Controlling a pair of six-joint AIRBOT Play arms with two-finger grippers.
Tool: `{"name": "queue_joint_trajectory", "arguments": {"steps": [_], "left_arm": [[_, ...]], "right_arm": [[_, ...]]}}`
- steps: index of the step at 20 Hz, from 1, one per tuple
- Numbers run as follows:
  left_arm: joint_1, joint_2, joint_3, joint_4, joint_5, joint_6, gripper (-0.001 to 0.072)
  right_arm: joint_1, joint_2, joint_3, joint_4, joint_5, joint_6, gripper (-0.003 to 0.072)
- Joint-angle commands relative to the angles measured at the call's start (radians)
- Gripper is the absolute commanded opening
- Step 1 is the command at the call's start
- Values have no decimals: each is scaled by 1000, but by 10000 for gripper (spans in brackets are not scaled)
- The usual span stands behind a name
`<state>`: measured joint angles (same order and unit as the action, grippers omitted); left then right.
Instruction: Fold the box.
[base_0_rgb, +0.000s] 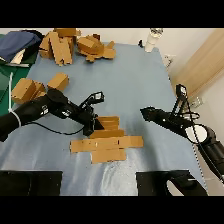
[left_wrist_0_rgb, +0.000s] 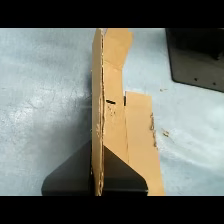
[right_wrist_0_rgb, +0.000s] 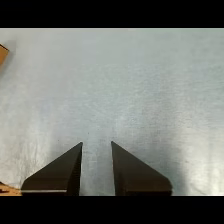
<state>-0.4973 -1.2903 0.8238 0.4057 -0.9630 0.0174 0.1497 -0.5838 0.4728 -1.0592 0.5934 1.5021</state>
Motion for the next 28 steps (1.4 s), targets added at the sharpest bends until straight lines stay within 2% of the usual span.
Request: {"name": "queue_joint_trajectory", "arguments": {"steps": [1, 8, 15, 19, 25, 28], "left_arm": [[-41, 80, -106, -27, 160, 113, 13], [-96, 92, -185, -28, 159, 125, 13], [-100, 91, -188, -27, 153, 121, 14], [-100, 91, -187, -27, 205, 121, 14], [-100, 91, -187, -24, 206, 122, 14], [-100, 92, -187, -19, 242, 121, 14]], "right_arm": [[0, -23, 0, 0, 11, 1, 282], [1, -76, 1, 0, 11, 1, 280], [1, -77, 1, 0, 12, 1, 280], [1, -77, 0, 0, 12, 0, 280], [1, -77, 1, 0, 12, 0, 280], [1, -77, 0, 0, 12, 0, 279]]}}
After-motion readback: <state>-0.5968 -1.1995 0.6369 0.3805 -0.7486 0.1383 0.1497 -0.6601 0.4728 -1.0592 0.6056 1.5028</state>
